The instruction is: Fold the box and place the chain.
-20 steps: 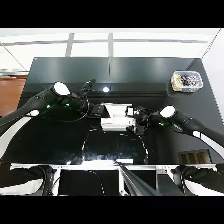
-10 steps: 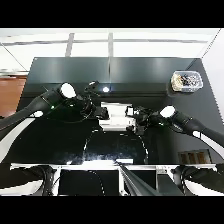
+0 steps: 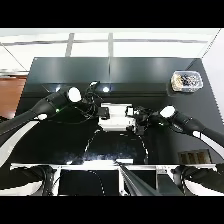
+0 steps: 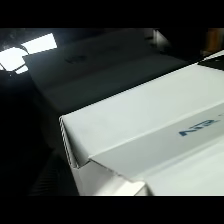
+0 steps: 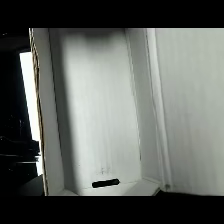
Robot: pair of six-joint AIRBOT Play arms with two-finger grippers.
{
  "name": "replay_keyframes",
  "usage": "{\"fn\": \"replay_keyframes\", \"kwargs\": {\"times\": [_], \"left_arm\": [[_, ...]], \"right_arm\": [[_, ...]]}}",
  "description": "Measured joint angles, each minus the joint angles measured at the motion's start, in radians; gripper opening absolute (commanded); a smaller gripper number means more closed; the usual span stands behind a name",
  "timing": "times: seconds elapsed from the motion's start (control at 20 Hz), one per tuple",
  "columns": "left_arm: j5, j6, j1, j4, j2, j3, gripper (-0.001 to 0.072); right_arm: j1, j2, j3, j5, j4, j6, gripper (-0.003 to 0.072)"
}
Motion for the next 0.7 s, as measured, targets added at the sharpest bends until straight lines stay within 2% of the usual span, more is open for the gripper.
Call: {"fn": "replay_keyframes", "kwargs": {"times": [0.4,0.5,0.7], "left_arm": [[-0.035,-0.136,-0.072,0.132,0.000,0.063,0.0550],[-0.042,-0.162,-0.086,0.142,0.000,0.075,0.0485],[-0.048,-0.205,-0.107,0.167,0.000,0.083,0.0481]], "right_arm": [[0.000,0.000,0.000,0.000,0.000,0.000,0.0411],[0.000,0.000,0.000,0.000,0.000,0.000,0.0411],[0.000,0.000,0.000,0.000,0.000,0.000,0.0411]]}}
